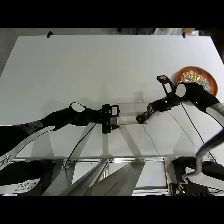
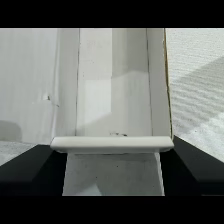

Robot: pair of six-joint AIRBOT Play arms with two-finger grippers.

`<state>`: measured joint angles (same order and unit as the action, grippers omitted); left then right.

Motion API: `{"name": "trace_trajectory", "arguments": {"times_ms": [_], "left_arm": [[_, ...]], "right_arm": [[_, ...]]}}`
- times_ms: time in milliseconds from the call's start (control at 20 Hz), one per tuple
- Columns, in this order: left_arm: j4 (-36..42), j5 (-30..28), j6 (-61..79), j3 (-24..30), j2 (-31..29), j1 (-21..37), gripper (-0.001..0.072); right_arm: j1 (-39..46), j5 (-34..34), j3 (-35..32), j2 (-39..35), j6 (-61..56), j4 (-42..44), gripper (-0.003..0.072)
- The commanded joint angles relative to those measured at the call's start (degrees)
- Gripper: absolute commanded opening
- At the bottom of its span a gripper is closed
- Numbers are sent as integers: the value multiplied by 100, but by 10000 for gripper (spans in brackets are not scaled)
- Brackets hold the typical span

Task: Fold the box and place the chain.

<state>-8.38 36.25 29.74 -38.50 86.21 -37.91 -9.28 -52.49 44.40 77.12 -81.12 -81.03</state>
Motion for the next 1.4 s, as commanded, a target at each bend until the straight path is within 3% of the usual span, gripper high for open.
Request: {"name": "trace_trajectory", "arguments": {"times_ms": [0,200,450,700,900,1350], "left_arm": [[0,0,0,2,2,-4,311],[0,0,0,2,2,-4,311],[0,2,0,2,2,-4,311],[0,0,0,2,2,-4,311],[0,-2,0,2,2,-4,311],[0,0,2,2,2,-4,311]], "right_arm": [[-7,-109,-4,-59,61,48,16],[-4,-514,-4,-686,61,15,15],[-7,-1508,-4,-2059,61,76,15],[-7,-2059,-7,-3462,205,601,15],[-7,-2041,-7,-4094,369,1384,16],[-96,-1342,-7,-4144,1263,3403,16]]}}
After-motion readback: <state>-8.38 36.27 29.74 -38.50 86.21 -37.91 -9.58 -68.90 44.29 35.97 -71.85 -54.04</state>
